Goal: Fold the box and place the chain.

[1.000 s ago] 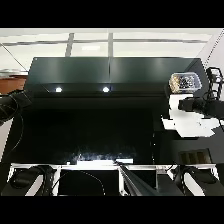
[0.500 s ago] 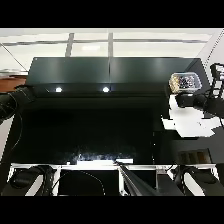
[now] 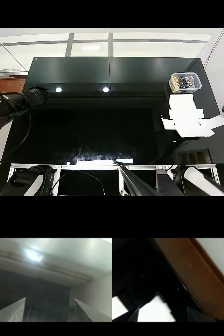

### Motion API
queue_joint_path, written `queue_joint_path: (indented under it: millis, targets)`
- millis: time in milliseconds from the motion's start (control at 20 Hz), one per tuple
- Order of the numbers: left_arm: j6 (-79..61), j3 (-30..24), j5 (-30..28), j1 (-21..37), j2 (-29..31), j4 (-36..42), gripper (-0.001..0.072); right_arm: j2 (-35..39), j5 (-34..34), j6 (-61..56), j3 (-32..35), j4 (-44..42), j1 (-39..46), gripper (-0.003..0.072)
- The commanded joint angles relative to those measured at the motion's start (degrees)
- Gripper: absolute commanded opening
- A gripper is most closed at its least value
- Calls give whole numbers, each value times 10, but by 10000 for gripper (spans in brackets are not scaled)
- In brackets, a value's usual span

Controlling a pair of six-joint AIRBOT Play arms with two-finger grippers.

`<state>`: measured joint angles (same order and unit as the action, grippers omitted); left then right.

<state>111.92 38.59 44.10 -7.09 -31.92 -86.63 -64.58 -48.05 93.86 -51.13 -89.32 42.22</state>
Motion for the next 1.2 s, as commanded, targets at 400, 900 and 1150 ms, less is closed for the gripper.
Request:
queue_joint_path:
  millis: [400,900,1150]
  targets:
    - [-40,0,6,0,-56,77,696,-202,-206,332,-113,-257,114,329]
    - [-40,0,6,0,-56,77,695,-180,-331,341,-106,-341,111,22]
    - [-62,0,15,-22,-57,86,695,-58,-271,307,-17,-409,45,21]
